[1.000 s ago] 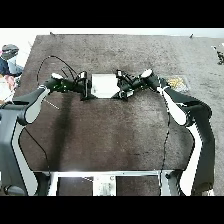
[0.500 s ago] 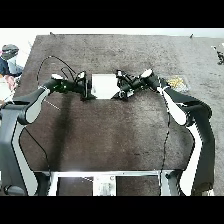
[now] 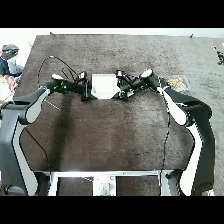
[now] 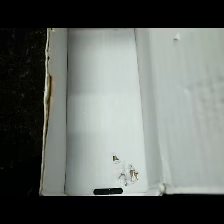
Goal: Fold the box and place the chain.
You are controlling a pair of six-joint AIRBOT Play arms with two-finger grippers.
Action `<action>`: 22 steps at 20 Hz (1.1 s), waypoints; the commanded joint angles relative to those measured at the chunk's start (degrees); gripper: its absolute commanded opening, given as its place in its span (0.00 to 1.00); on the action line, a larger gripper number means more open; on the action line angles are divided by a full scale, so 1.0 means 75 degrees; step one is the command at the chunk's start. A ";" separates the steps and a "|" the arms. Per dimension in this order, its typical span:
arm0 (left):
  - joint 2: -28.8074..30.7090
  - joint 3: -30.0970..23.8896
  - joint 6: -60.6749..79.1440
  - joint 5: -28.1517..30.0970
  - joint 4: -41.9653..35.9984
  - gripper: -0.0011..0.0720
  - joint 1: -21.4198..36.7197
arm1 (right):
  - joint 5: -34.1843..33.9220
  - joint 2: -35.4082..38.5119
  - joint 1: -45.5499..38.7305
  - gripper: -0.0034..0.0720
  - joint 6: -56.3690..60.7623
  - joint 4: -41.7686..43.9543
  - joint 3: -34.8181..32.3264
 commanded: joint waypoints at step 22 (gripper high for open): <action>-0.0067 0.0003 0.0047 0.0122 -0.0163 0.39 -0.0061 | -0.0012 0.0003 0.0006 0.56 0.0003 0.0006 -0.0003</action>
